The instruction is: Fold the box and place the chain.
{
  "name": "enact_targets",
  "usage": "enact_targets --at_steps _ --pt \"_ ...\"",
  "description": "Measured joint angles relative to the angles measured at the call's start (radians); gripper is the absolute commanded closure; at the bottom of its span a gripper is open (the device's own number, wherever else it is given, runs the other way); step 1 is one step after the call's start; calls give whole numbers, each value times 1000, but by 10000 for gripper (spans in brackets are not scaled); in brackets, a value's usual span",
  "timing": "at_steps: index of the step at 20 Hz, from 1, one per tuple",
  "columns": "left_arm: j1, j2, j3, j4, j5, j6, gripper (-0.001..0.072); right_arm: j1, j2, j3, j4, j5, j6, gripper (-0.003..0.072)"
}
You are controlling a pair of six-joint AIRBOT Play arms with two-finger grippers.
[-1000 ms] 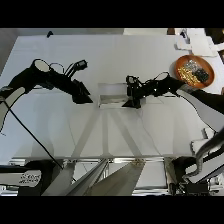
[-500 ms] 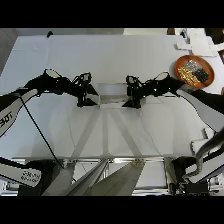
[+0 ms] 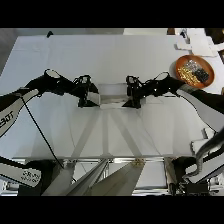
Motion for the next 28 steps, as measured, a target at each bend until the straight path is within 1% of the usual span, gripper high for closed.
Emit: enact_targets --at_steps 3,10,12,16,20,25,28 --pt "-1 0 0 -10 -24 -24 8 0 0 0 1 -4 2 280" --pt "-3 0 -8 34 -29 -96 8 0 0 0 0 -1 0 280" --pt "-7 0 -21 29 -16 -113 8 0 0 0 -1 0 -2 280" --pt "-17 -3 -58 -32 24 -130 8 0 0 0 0 -1 0 280" --pt "-31 -3 -78 -61 63 -135 9 0 0 0 1 -2 1 280" --pt "-51 -2 -85 -67 120 -164 9 0 0 0 2 -5 2 280" --pt "-71 2 -86 -44 146 -179 11 0 0 0 1 -4 2 280"
